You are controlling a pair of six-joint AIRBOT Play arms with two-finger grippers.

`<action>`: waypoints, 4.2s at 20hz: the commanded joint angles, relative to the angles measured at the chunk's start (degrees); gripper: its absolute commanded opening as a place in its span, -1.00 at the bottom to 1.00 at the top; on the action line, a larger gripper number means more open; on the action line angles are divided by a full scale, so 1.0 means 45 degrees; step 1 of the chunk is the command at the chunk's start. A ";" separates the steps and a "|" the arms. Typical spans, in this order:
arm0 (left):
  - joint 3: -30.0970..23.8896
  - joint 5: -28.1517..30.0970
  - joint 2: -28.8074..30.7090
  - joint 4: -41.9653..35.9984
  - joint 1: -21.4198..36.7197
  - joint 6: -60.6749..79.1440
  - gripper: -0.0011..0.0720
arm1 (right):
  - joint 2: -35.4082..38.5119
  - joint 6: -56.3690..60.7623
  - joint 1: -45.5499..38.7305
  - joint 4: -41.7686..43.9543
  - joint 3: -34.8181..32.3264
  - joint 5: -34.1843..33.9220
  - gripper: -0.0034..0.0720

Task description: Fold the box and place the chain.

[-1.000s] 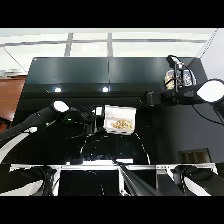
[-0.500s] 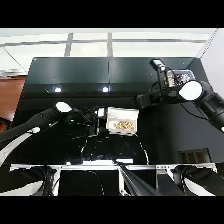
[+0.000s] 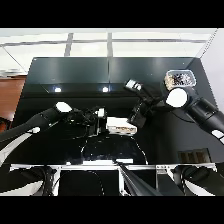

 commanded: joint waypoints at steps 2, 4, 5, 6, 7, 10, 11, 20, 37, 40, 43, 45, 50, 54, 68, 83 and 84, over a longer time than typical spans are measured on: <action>0.0010 0.0005 -0.0005 0.0015 -0.0010 0.0005 0.35 | -0.0117 -0.1574 0.0767 -0.0034 -0.0287 0.0024 0.84; 0.0010 0.0010 -0.0005 0.0010 -0.0010 0.0005 0.35 | -0.0214 -0.1729 0.0801 -0.0039 -0.0291 -0.0238 0.84; 0.0010 0.0010 -0.0005 0.0010 -0.0010 0.0005 0.35 | -0.0287 -0.1744 0.0792 -0.0049 -0.0296 -0.0262 0.84; 0.0010 0.0010 -0.0005 0.0010 -0.0010 0.0005 0.35 | -0.0369 -0.1749 0.0787 -0.0092 -0.0301 -0.0287 0.84; 0.0010 0.0010 -0.0005 0.0010 -0.0010 0.0005 0.35 | -0.0466 -0.1744 0.0792 -0.0078 -0.0301 -0.0287 0.83; 0.0010 0.0010 -0.0005 0.0010 -0.0010 0.0005 0.35 | -0.0690 -0.1729 0.0792 -0.0083 -0.0301 -0.0185 -0.25; 0.0010 0.0010 -0.0005 0.0010 -0.0010 0.0005 0.35 | -0.0690 -0.1715 0.0792 -0.0078 -0.0301 -0.0185 -0.30; 0.0010 0.0010 -0.0005 0.0010 -0.0010 0.0005 0.35 | -0.0704 -0.1710 0.0792 -0.0092 -0.0340 -0.0058 -0.40; 0.0010 0.0039 -0.0005 0.0000 -0.0010 0.0005 0.35 | -0.0092 0.5474 0.0204 0.1812 -0.1345 -0.0413 -0.63; 0.0010 0.0039 -0.0005 -0.0010 -0.0010 0.0005 0.35 | -0.0238 0.5649 0.0165 0.4410 -0.2244 -0.1559 -0.89; 0.0010 0.0034 -0.0005 -0.0010 -0.0010 0.0005 0.35 | -0.0495 0.5736 0.0039 0.5032 -0.3099 -0.2997 -0.89; 0.0010 0.0034 -0.0005 -0.0010 -0.0010 0.0005 0.35 | -0.0583 0.5736 -0.0068 0.4945 -0.3390 -0.3332 -0.89; 0.0010 0.0039 -0.0005 -0.0019 -0.0010 0.0005 0.35 | -0.0563 0.5741 -0.0112 0.4915 -0.3439 -0.3186 -0.87; 0.0015 0.0000 0.0194 0.0039 0.0010 -0.1127 0.81 | 0.0879 0.5712 -0.0942 0.4444 -0.2934 -0.1341 -0.87; 0.4668 -0.1316 -0.1146 0.2599 -0.1758 -0.6994 0.98 | 0.4736 0.8014 -0.5032 -0.0039 -0.2934 0.1379 -0.87; 0.5377 -0.3055 -0.2380 0.5163 -0.2594 -0.8558 0.98 | 0.4736 0.7961 -0.5032 -0.0097 -0.2934 0.1175 -0.87; 0.5377 -0.2793 -0.2380 0.5702 -0.2759 -0.8990 0.98 | 0.4736 0.7961 -0.5032 -0.0097 -0.2934 0.1107 -0.87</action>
